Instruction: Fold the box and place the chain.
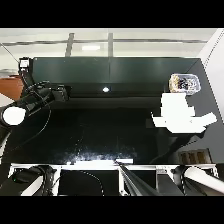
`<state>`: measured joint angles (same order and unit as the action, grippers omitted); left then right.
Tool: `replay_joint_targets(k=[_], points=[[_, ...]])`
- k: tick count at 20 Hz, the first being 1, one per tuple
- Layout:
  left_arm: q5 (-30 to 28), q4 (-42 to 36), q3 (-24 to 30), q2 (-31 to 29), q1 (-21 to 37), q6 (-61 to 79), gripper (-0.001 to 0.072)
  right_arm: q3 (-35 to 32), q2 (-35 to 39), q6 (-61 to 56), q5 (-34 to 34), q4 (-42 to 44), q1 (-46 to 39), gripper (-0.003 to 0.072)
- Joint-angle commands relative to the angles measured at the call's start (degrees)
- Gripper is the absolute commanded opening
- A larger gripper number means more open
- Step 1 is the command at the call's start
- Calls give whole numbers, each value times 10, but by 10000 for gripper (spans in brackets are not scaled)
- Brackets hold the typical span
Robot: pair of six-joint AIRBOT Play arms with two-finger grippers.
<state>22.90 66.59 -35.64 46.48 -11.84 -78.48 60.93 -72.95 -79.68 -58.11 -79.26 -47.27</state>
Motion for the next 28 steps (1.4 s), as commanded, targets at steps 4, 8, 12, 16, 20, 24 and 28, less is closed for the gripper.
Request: replay_joint_targets(k=[4, 8, 12, 16, 20, 24, 28], points=[[2, -20, 0, 7, 0, -4, 702, 104, -219, 234, -279, 196, -29, 590], [3, -47, 0, 18, 0, -4, 702, 115, -236, 244, -267, 110, 2, 419], [3, -73, 0, 27, 0, -4, 701, 123, -232, 290, -293, 142, 2, 28], [4, -73, 0, 27, 0, -4, 701, 122, -215, 298, -349, 234, 11, 28], [17, -73, 0, 27, 0, -4, 701, 59, -158, 311, -360, 346, 77, 28], [34, -91, 0, 27, -4, -4, 701, -35, -70, 311, -290, 397, 187, 28], [129, -108, 0, 28, -8, -4, 700, -157, 96, 316, -140, 482, 298, 28]])
